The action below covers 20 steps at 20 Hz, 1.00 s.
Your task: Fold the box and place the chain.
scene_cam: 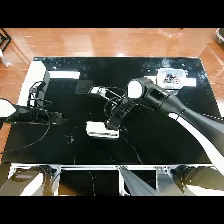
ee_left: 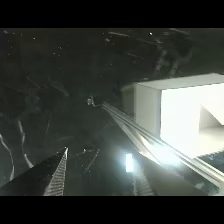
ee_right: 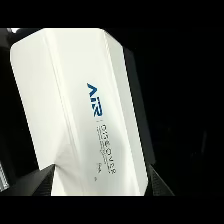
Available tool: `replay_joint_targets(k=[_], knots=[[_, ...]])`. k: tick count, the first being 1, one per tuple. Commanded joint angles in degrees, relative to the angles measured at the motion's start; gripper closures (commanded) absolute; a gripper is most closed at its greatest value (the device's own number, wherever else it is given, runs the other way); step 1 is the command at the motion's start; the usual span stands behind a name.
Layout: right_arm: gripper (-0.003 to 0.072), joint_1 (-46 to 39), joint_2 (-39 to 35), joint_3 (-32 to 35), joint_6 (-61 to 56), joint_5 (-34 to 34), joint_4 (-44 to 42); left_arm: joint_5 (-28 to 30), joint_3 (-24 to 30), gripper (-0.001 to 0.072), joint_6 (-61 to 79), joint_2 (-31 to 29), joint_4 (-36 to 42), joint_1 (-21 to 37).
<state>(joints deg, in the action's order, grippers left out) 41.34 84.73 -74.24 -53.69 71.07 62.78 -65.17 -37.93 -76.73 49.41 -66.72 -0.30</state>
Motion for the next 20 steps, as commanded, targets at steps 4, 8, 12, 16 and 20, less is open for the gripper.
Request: replay_joint_targets(k=[4, 8, 12, 16, 20], knots=[[-0.0019, 2.3, 0.1, 0.0, 0.1, 0.1, 3.2, 2.1, 0.0, 0.0201, 0.0, 0.9, -0.1, 0.1], [0.0144, 2.5, 0.1, 0.0, -0.5, 0.3, 4.5, 2.2, 0.0, 0.0201, 0.0, 0.9, -0.1, 0.1], [0.0312, 2.8, 0.1, 0.0, -0.5, 0.6, 4.9, 2.6, 0.0, 0.0201, 0.0, 0.9, -0.1, 0.1], [0.0383, 2.8, 0.1, 0.0, -0.5, 0.7, 5.0, 2.7, 0.0, 0.0201, 0.0, 0.9, -0.1, 0.1], [0.0383, 2.8, 0.1, 0.0, -0.5, 0.8, 4.9, 3.2, 0.0, 0.0201, 0.0, 0.9, -0.1, 0.1]])
